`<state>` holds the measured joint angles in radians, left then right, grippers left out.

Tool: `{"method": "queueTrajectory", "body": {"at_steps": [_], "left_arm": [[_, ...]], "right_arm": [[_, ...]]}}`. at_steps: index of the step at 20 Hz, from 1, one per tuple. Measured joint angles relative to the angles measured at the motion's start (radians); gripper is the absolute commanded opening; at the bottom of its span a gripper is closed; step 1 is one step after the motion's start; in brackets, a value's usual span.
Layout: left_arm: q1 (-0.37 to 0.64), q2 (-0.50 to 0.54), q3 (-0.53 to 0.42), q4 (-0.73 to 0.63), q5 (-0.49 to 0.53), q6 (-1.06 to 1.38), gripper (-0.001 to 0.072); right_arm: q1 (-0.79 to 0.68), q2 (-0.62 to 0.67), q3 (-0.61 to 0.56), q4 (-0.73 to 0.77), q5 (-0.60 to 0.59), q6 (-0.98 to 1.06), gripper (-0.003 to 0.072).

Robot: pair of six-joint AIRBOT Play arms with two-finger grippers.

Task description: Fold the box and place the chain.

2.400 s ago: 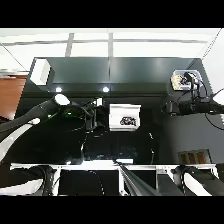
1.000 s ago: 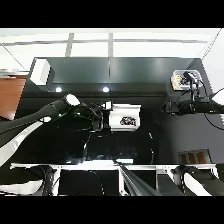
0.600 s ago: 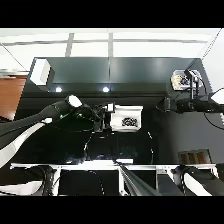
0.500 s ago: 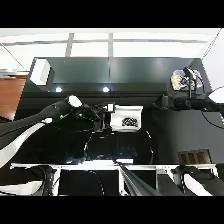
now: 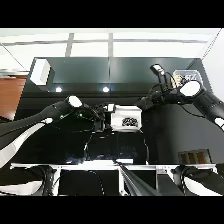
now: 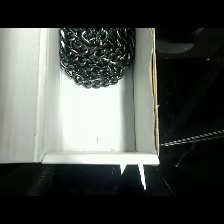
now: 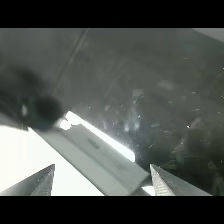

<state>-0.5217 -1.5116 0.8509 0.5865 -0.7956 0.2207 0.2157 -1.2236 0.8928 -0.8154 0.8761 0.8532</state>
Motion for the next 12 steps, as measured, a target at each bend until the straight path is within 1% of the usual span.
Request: {"method": "queueTrajectory", "body": {"at_steps": [4, 6, 9, 11, 12], "left_arm": [[0.0, 0.0, 0.0, 0.0, 0.002, -0.002, 0.0332], [0.0, 0.0, 0.0, 0.0, 0.002, -0.002, 0.0332], [0.0, 0.0, 0.0, 0.0, 0.003, -0.002, 0.0332], [0.0, 0.0, 0.0, 0.0, 0.003, -0.002, 0.0332], [0.0, 0.0, 0.0, 0.0, 0.003, -0.002, 0.0332]], "right_arm": [[0.012, -0.002, 0.02, -0.01, 0.135, -0.263, 0.0699], [0.014, 0.0, 0.024, -0.006, 0.192, -0.362, 0.0699], [0.016, 0.002, 0.025, 0.022, 0.23, -0.462, 0.0698], [0.016, 0.002, 0.016, 0.042, 0.247, -0.501, 0.0652], [0.016, 0.003, 0.01, 0.049, 0.25, -0.515, 0.0651]]}}
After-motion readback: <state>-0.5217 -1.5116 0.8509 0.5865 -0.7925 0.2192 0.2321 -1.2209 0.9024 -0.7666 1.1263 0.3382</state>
